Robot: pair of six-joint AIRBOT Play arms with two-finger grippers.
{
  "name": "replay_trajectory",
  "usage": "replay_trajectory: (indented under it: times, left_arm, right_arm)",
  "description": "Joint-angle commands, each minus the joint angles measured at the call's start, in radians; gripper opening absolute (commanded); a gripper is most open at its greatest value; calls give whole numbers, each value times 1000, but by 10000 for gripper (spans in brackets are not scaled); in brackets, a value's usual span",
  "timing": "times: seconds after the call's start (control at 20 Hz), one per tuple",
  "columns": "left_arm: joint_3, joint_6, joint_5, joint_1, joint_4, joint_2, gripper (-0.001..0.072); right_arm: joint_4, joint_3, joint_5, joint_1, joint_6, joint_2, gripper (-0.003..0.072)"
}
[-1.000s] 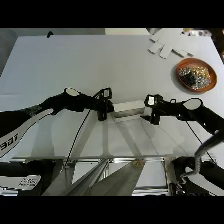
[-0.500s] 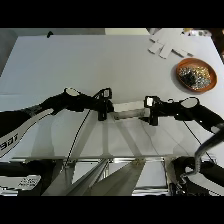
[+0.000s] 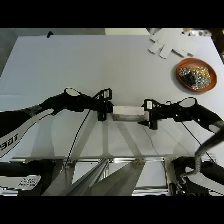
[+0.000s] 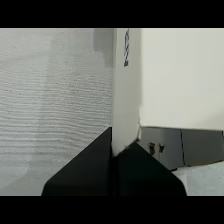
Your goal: Fold the box and place the chain.
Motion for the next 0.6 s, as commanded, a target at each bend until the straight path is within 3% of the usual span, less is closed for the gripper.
replay_trajectory:
  times: [0.0,0.55]
  left_arm:
    - [0,-1,4,0,-2,0,11]
    - [0,-1,4,0,-2,0,11]
  right_arm:
    - [-9,-1,17,0,13,-41,621]
    - [13,-1,-7,0,8,-49,621]
